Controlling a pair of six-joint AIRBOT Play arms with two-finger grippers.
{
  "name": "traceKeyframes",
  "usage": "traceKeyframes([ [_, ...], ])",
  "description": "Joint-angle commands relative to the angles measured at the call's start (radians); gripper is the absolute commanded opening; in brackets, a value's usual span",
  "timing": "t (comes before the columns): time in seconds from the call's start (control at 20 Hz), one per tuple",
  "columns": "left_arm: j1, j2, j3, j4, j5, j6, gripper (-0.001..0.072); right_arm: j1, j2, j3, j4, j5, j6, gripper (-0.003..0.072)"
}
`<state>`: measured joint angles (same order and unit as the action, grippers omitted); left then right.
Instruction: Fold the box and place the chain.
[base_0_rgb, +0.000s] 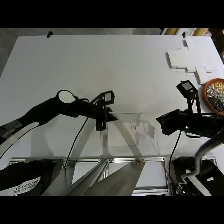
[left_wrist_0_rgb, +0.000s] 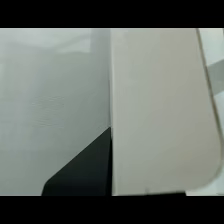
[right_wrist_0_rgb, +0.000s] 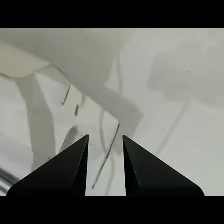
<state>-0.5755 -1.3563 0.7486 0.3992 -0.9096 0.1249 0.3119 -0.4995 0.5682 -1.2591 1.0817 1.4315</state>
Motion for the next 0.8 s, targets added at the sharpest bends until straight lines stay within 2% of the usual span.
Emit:
traceKeyframes([
  [0.0,-0.012,-0.05,-0.019,-0.135,0.043,0.234,0.0005,0.001,0.003,0.001,0.003,-0.015,0.0,0.0238],
  [0.1,-0.012,-0.085,-0.019,-0.203,0.074,0.257,0.0007,0.001,0.003,0.001,0.003,-0.015,0.0,0.0238],
  [0.45,-0.012,-0.12,-0.019,-0.196,0.14,0.306,0.0006,0.001,0.003,0.0,0.002,-0.006,0.0,0.0238],
  [0.75,-0.012,-0.12,-0.019,-0.196,0.143,0.306,0.0007,0.001,0.003,0.0,-0.002,-0.006,0.0,0.0238],
])
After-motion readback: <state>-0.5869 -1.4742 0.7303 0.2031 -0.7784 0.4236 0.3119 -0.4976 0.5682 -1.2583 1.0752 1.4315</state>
